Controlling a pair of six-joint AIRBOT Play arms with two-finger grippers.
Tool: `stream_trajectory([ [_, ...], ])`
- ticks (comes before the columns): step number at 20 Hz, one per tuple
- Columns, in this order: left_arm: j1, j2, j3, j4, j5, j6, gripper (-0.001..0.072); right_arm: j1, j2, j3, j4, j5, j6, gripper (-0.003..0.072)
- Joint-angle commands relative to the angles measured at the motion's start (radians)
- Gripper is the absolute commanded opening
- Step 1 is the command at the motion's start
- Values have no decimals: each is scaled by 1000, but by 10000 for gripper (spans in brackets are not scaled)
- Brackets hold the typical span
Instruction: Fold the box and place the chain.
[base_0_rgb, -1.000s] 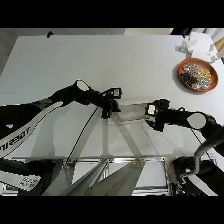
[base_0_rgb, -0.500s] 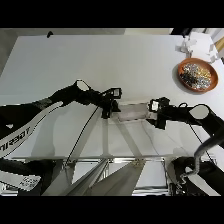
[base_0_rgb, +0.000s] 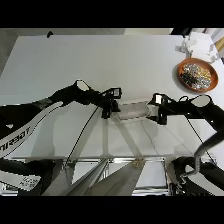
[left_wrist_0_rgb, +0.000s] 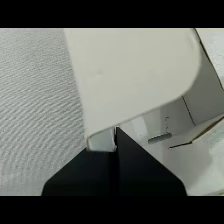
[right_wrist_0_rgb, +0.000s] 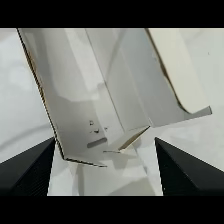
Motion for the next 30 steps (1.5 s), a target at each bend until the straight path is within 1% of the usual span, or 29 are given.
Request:
stream_trajectory([
  [1,0,0,1,1,-1,0,12,-21,-24,9,21,40,-41,683],
  [6,0,0,1,0,-1,0,12,12,-81,10,78,37,-119,682],
  [12,0,0,0,0,-1,0,13,12,-98,12,79,46,-117,678],
  [16,0,0,0,1,-1,0,13,12,-98,11,27,68,-103,651],
  [19,0,0,0,0,-1,0,13,23,-98,10,0,68,-57,645],
  [20,0,0,0,1,-1,0,13,32,-98,9,1,66,-57,635],
  [25,0,0,1,1,-1,0,13,50,-99,8,3,49,-57,629],
  [27,0,0,0,1,-1,0,12,50,-119,8,14,40,-59,586],
  [30,0,0,1,0,-1,0,13,50,-152,8,24,32,-93,582],
])
